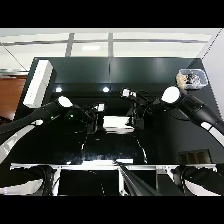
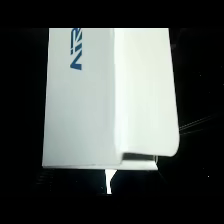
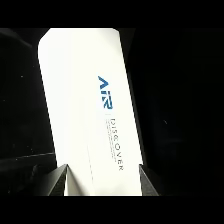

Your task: Fold the box and place the chain.

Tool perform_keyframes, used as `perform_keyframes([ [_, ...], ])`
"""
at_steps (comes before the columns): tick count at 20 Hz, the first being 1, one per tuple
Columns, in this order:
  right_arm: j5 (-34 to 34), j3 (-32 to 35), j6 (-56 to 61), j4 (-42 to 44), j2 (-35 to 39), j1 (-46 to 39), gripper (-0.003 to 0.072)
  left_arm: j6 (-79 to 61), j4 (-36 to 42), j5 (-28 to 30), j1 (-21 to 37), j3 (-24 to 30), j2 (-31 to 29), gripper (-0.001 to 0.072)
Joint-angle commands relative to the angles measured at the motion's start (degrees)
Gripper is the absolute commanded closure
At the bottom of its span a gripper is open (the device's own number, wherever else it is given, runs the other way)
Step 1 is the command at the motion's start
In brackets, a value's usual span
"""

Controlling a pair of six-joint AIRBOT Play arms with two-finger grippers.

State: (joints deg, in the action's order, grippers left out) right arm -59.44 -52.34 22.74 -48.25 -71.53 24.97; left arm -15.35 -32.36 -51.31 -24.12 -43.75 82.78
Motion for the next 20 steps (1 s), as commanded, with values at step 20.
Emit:
perform_keyframes([
  [20, -0.85, 0.26, 0.15, 0.81, -0.04, 0.15, 0.0488, -0.09, -0.02, 0.02, -0.04, -0.04, 0.04, 0.0302],
])
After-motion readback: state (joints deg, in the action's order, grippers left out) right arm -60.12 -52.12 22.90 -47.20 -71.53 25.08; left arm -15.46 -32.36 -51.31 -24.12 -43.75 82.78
